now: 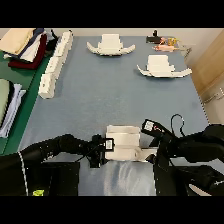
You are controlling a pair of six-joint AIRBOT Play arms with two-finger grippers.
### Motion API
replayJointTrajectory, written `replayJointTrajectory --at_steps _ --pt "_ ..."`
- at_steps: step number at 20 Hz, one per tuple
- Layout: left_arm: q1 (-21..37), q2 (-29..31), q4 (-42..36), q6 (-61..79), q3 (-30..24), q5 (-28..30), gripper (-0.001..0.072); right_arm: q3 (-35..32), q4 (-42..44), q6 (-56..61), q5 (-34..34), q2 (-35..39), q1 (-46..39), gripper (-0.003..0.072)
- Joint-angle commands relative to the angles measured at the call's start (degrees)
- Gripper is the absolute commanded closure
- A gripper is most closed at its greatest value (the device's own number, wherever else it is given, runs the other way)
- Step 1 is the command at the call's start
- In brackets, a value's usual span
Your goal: Fold the box.
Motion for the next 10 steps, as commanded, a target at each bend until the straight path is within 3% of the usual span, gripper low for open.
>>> replayJointTrajectory --at_steps 1,10 --pt "0.0 0.0 0.0 0.0 0.0 0.0 0.0178 -2.9 -2.3 -9.2 3.6 -3.5 0.0 0.0089" --pt "0.0 0.0 0.0 0.0 0.0 0.0 0.0178 -3.7 3.2 -15.2 11.6 -11.7 0.0 0.0104"
